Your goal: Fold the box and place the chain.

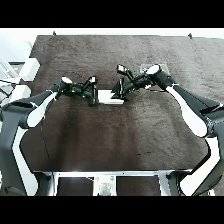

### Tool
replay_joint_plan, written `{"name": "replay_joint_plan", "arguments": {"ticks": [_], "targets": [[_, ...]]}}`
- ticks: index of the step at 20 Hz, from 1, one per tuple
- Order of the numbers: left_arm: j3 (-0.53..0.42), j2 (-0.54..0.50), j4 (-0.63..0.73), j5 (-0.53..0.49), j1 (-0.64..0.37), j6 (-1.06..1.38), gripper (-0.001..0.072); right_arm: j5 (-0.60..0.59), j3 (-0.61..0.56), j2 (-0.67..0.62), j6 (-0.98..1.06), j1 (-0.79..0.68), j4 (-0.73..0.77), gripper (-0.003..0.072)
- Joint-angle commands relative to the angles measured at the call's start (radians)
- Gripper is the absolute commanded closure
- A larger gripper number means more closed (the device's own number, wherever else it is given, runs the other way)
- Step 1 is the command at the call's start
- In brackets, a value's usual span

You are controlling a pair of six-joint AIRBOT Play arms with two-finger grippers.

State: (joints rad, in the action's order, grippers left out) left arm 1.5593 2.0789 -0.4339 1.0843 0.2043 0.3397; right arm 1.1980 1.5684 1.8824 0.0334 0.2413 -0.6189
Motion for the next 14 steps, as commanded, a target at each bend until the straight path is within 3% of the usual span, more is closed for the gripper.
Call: {"name": "replay_joint_plan", "arguments": {"ticks": [1, 3, 5, 14], "targets": [[0.000, 0.000, 0.000, 0.000, -0.001, 0.000, 0.0181, -0.032, -0.009, -0.001, -0.028, 0.001, 0.009, 0.0330], [0.000, 0.000, 0.000, 0.000, -0.001, 0.000, 0.0181, -0.040, -0.017, -0.005, -0.063, 0.000, 0.009, 0.0335], [0.000, 0.000, 0.000, 0.000, -0.001, 0.000, 0.0181, -0.055, -0.046, -0.031, -0.124, 0.001, 0.010, 0.0397], [0.000, 0.000, 0.000, 0.000, -0.001, -0.002, 0.0181, -0.158, -0.099, -0.057, -0.188, -0.006, 0.069, 0.0397]]}}
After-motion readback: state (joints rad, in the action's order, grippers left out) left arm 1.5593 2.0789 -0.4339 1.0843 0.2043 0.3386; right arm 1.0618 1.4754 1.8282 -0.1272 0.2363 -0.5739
